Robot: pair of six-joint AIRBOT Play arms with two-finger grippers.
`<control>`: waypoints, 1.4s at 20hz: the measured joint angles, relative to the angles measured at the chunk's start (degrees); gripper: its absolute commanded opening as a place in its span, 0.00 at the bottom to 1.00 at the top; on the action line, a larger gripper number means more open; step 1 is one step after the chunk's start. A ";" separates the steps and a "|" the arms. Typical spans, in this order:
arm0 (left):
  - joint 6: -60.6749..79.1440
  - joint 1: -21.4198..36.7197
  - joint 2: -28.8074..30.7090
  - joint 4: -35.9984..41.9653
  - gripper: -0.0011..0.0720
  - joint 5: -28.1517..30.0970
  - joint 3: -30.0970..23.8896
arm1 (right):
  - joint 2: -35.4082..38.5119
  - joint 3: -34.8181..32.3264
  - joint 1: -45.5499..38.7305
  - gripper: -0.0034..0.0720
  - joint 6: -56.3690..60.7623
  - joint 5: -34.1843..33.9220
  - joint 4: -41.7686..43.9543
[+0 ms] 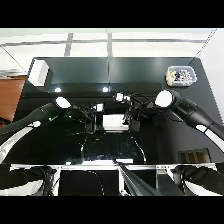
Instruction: Fold the box and place the chain.
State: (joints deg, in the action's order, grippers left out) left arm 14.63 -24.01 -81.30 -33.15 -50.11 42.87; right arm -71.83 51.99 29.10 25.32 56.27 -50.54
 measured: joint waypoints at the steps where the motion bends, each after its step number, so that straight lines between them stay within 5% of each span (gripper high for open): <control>1: 0.00 0.00 0.00 -0.02 0.49 0.02 0.00 | -0.07 -0.17 0.00 0.33 0.00 -0.07 0.09; 4: 0.00 0.00 0.00 -0.02 0.49 0.04 0.00 | -0.24 -0.90 0.00 0.33 -0.02 -0.24 0.20; 5: 0.02 0.00 -0.02 -0.02 0.49 0.04 0.00 | -0.31 -1.05 0.00 0.50 0.00 -0.24 0.20; 10: 0.00 0.00 0.00 -0.02 0.49 -0.02 0.00 | 0.74 -0.44 -0.26 0.51 1.05 0.31 -0.39; 11: 0.00 0.00 0.00 -0.02 0.49 -0.02 0.00 | 1.53 -0.04 -0.68 0.47 2.56 0.70 -0.24; 12: 0.00 0.00 0.00 -0.02 0.50 -0.02 0.00 | 2.40 0.20 -1.42 0.17 5.03 1.66 -0.42; 13: 0.00 0.00 0.00 -0.02 0.50 0.00 -0.02 | 3.08 0.42 -2.34 0.06 8.04 2.25 -0.31; 16: 0.00 0.00 0.00 -0.02 0.50 -0.02 0.00 | 4.15 -1.42 -5.60 0.06 17.57 4.96 2.73; 23: -0.04 0.00 0.00 0.02 0.50 -0.07 -0.02 | -1.07 -9.66 -7.89 0.06 24.22 0.11 27.91; 28: -0.04 0.00 -0.02 -0.07 0.50 0.02 -0.02 | -5.25 -10.86 -8.11 0.06 25.09 -3.08 31.78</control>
State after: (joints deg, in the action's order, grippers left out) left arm 14.59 -24.01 -81.32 -33.21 -50.09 42.85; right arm -77.08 41.12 20.99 50.41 53.19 -18.76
